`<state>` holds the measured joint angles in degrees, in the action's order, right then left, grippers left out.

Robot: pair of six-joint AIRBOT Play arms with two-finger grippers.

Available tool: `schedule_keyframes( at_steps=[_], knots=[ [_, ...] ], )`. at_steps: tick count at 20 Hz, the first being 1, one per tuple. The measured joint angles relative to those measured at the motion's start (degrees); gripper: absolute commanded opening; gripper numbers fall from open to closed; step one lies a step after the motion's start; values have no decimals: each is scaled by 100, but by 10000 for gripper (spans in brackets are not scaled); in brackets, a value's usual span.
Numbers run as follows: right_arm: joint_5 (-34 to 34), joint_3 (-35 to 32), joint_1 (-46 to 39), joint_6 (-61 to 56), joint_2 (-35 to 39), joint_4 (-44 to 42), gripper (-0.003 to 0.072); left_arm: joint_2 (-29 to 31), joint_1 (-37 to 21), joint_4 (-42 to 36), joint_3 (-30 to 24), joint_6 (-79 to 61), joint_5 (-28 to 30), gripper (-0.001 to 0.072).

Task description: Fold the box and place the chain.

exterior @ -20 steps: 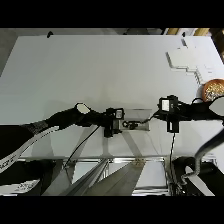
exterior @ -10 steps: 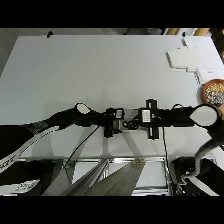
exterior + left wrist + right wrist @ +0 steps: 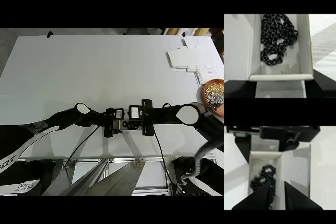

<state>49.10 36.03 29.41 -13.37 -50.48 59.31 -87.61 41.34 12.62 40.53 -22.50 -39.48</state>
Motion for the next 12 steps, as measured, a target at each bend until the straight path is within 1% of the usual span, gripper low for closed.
schedule_keyframes(
  at_steps=[3,6,7,8,9,12],
  knots=[
    [155,9,-179,-15,481,916,157,2,0,0,0,0,0,208],
    [531,13,-782,28,741,1429,150,0,0,0,0,0,0,208],
    [675,7,-1060,118,785,1532,104,0,0,0,0,2,0,208],
    [807,4,-1357,247,811,1604,29,0,0,0,0,0,0,208],
    [879,2,-1639,402,811,1650,18,0,0,-2,0,2,-2,208],
    [1047,2,-2396,951,612,1716,18,0,0,-2,0,2,-2,208]
  ],
)
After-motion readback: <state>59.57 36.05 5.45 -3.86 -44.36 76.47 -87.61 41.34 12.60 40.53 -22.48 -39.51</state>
